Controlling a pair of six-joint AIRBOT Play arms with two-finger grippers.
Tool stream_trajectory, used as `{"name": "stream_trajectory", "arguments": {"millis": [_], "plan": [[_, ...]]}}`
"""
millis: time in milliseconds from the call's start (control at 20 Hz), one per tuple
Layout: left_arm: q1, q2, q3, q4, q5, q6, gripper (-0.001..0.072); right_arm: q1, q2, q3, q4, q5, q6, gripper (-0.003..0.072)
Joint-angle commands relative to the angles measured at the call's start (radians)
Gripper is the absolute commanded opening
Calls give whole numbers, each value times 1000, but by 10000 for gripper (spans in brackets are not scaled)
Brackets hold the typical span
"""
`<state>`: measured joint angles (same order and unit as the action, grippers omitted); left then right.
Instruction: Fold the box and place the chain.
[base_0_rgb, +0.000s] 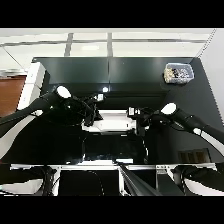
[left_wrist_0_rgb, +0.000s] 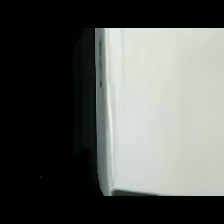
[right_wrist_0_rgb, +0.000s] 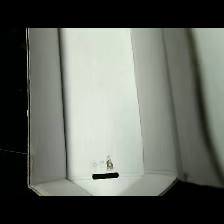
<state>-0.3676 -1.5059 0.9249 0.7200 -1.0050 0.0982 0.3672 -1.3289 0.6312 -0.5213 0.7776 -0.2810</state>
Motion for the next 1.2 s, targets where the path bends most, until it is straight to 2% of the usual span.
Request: {"name": "stream_trajectory", "arguments": {"millis": [0,500,900,950,1000,1150], "plan": [[-1,-1,0,0,0,0,30,25,-11,3,-42,-34,31,707],[-1,-1,0,0,-1,0,30,28,-45,42,-90,-32,125,707],[0,-1,0,0,0,0,30,28,-45,43,-100,-19,124,703],[0,-1,0,0,0,0,30,28,-45,43,-100,-19,124,571],[0,-1,0,0,1,0,30,28,-45,43,-100,-19,124,476],[0,1,0,1,0,-1,52,28,-45,43,-99,-20,124,476]]}}
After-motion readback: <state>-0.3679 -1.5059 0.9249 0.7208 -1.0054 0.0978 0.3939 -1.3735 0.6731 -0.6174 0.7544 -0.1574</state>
